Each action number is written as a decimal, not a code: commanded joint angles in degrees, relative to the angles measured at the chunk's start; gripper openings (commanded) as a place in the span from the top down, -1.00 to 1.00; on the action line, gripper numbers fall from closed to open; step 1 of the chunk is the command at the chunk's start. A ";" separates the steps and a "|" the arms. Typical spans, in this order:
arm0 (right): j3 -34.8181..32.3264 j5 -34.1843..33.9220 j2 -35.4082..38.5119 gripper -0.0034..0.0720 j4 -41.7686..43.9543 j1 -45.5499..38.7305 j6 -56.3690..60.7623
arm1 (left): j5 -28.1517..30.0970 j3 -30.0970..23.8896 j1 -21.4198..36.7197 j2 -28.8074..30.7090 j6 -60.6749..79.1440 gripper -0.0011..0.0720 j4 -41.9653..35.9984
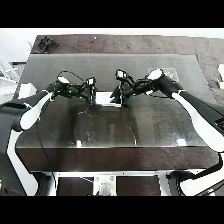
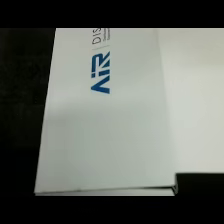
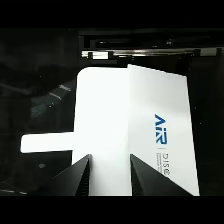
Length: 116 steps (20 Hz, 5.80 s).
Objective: Fold the box and place the chain.
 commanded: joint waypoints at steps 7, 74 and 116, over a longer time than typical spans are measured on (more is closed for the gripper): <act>-8.50 -11.30 1.92 -0.09 11.82 1.44 -13.31 | -0.02 0.00 -0.02 0.04 0.02 -0.50 0.02; -17.92 -22.99 4.70 -0.26 23.23 3.19 -34.51 | -0.33 0.00 -0.02 0.04 -0.02 -0.50 0.04; -15.13 -25.09 6.97 0.71 21.68 2.47 -34.47 | -0.55 0.00 -0.02 0.04 -0.02 -0.50 0.04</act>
